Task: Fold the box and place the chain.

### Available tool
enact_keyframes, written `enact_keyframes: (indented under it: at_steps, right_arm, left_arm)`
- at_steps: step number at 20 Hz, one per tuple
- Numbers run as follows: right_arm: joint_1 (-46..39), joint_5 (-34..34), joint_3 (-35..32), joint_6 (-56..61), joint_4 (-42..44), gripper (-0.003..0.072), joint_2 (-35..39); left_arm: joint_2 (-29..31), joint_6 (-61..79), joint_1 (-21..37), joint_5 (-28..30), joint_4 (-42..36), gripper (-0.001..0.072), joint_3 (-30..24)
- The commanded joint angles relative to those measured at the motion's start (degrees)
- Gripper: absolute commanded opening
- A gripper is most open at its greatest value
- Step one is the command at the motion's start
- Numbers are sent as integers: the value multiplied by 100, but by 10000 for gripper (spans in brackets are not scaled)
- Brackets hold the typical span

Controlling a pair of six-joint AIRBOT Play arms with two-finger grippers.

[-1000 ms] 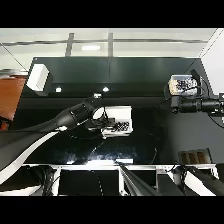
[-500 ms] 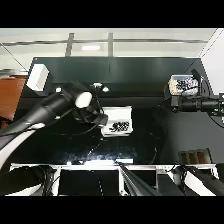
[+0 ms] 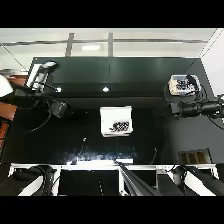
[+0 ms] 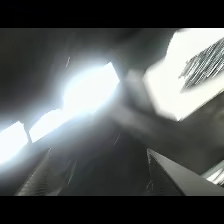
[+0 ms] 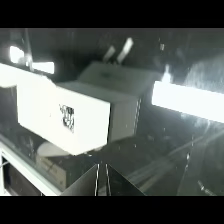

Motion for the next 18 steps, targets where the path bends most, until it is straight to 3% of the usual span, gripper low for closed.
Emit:
enact_keyframes:
  at_steps: [1,5,7,9,14,18]
  right_arm:
    - [0,225,2,234,-116,61,4]
    - [0,221,2,313,-116,60,4]
    - [0,221,2,310,-116,60,4]
    - [0,219,2,310,-131,60,4]
    - [0,197,2,310,-136,60,4]
    - [0,190,2,313,-133,60,4]
  left_arm:
    - [299,2400,990,721,-2201,712,-1108]
    - [289,4968,669,1397,-2273,714,-2127]
    - [216,6411,428,1764,-2280,714,-2350]
    - [9,7674,157,1766,-2282,713,-2369]
    - [-975,8341,-717,2063,-2328,712,-2367]
    - [-1460,8590,-973,2065,-2855,711,-2356]
